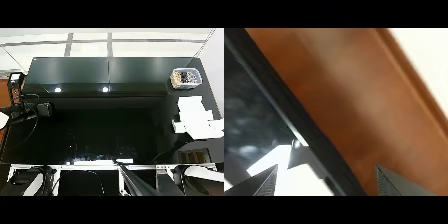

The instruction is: Fold the box and place the chain.

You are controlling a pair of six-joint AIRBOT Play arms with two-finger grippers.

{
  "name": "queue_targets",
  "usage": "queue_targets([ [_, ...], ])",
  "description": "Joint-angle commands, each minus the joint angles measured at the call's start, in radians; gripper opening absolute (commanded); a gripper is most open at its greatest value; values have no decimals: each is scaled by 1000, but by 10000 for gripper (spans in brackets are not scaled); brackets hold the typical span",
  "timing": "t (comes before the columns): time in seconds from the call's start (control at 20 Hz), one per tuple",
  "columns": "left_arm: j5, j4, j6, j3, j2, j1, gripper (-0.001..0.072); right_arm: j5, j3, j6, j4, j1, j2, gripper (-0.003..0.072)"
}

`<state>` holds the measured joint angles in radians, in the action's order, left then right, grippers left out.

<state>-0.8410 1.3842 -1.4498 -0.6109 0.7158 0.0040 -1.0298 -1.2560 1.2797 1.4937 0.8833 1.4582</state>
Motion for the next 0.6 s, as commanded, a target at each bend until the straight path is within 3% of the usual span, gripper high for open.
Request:
queue_targets([
  [0.0, -7, 13, -21, -3, 2, -1, 707, -204, -152, -227, -126, 57, 176, 706],
  [0.2, -2, 13, -21, -3, 2, -1, 706, -363, -169, -309, -188, 56, 267, 706],
  [0.3, -3, 13, -21, -3, 2, -1, 706, -368, -169, -320, -174, 56, 270, 705],
  [0.35, -3, 13, -21, -3, 2, -1, 707, -370, -169, -323, -172, 56, 269, 629],
  [0.4, -2, 13, -21, -3, 2, -1, 706, -372, -169, -322, -171, 56, 268, 482],
  [0.45, -3, 13, -20, -3, 2, -1, 706, -383, -169, -318, -155, 56, 268, 465],
  [0.55, -2, 14, -19, -3, 2, -1, 707, -403, -169, -318, -135, 55, 260, 129],
])
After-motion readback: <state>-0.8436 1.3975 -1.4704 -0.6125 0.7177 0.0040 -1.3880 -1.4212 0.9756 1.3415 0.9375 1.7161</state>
